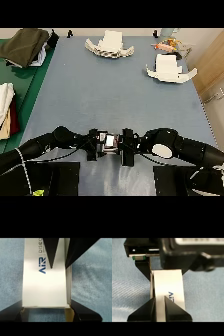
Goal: Fold the box.
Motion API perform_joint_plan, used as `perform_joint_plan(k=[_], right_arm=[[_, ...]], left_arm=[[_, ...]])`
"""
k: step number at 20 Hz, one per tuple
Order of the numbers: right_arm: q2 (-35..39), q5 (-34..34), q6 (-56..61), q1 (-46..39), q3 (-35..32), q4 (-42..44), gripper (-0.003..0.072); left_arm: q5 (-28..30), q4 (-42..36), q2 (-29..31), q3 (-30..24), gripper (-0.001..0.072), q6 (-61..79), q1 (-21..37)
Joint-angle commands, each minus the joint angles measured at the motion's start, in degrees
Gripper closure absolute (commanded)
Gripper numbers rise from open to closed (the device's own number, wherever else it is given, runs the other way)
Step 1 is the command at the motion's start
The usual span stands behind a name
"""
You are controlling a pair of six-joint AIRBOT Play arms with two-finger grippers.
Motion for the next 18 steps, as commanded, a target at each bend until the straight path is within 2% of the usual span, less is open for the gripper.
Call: perform_joint_plan(k=[1,4,5,6,10,11,12,15,18], right_arm=[[0.0,0.6,0.0,0.4,0.0,0.9,0.0519],[2.7,0.5,0.1,0.4,0.0,-0.8,0.0513],[3.6,0.4,0.8,0.2,0.0,-1.9,0.04],[4.2,0.5,1.6,0.2,0.0,-3.1,0.0333],[5.0,0.5,6.0,0.2,0.0,-6.1,0.0341],[5.1,0.7,8.7,0.2,0.0,-6.1,0.0487],[5.4,0.9,11.6,0.2,-0.1,-5.8,0.0682],[8.4,-4.8,15.8,0.3,-4.9,0.3,0.0682],[14.7,-18.8,15.6,0.4,-14.4,10.9,0.0681]], left_arm=[[0.2,-0.1,0.0,0.0,0.0201,0.0,0.0],[0.2,-0.1,0.0,0.0,0.0201,0.0,0.0],[0.2,-0.1,0.0,0.0,0.0201,0.0,0.0],[0.2,-0.1,0.0,0.0,0.0201,0.0,0.0],[0.2,-0.1,0.0,0.0,0.0201,0.0,0.0],[0.2,-0.1,0.0,0.0,0.0201,0.0,0.0],[0.2,-0.1,0.0,0.0,0.0201,0.0,0.0],[0.2,-0.1,0.0,0.0,0.0201,0.0,0.0],[0.2,-0.1,0.0,0.0,0.0201,0.0,0.0]])
